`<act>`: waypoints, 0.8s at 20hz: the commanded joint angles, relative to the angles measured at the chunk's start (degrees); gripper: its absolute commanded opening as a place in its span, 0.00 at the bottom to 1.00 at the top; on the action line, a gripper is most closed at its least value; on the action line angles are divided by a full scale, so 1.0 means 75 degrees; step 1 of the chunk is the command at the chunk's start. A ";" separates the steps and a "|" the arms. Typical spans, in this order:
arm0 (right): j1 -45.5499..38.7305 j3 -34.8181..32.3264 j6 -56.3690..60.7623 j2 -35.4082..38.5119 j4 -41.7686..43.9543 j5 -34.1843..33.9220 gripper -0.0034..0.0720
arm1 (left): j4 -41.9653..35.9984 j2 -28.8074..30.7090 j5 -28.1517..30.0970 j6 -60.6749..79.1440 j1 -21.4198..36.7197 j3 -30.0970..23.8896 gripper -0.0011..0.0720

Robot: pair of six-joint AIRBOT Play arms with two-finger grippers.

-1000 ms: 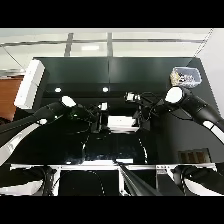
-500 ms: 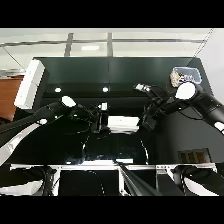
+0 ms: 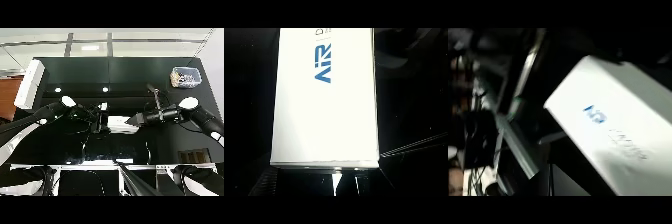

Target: Fold the box and place the chain.

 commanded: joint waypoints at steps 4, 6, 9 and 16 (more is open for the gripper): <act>0.0020 -0.0787 0.1801 -0.0003 -0.1017 -0.1268 0.07 | 0.0003 0.0000 0.0009 0.0003 0.0000 0.0006 0.57; 0.0020 -0.0831 0.1801 -0.0017 -0.1023 -0.1405 0.07 | 0.0003 0.0000 0.0009 0.0003 0.0000 0.0006 0.57; 0.0020 -0.0828 0.1789 -0.0015 -0.1017 -0.1513 0.06 | 0.0006 0.0000 0.0006 0.0003 0.0000 0.0006 0.57; 0.0015 -0.0787 0.1241 -0.0012 -0.0697 -0.1303 0.07 | 0.0003 0.0000 0.0006 0.0003 0.0000 0.0006 0.57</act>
